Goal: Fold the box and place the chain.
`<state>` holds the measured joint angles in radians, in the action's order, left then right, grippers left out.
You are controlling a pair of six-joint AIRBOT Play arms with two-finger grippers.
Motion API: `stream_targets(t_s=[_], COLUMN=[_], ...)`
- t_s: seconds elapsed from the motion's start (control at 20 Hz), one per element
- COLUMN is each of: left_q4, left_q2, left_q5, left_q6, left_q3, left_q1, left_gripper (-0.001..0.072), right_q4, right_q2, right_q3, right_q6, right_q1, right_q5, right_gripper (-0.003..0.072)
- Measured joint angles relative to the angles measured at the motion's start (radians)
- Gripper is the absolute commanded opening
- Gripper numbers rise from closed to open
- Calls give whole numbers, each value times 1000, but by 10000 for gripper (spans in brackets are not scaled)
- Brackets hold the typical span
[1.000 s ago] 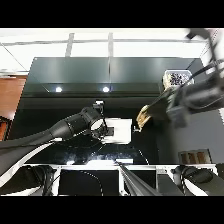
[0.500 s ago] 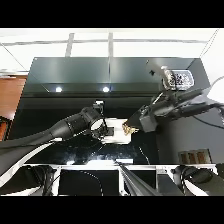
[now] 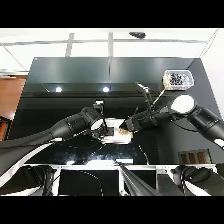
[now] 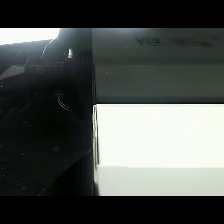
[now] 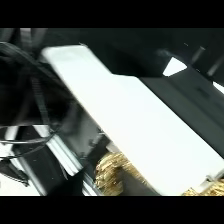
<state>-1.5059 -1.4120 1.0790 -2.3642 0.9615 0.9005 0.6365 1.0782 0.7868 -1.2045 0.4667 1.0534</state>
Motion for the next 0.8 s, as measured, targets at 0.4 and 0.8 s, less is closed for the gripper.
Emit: stream_targets(t_s=[0.4, 0.8], left_q4=[0, 0], left_q2=[0, 0], left_q5=[-1, -1], left_q6=[0, 0], left_q3=[0, 0], left_q1=[0, 0], left_gripper=[31, 31], right_q4=[317, 633], right_q2=[-79, 97], right_q3=[-22, -40], right_q6=[-127, -588], right_q1=[-304, -410], right_q5=[7, -428], right_gripper=[668, 720])
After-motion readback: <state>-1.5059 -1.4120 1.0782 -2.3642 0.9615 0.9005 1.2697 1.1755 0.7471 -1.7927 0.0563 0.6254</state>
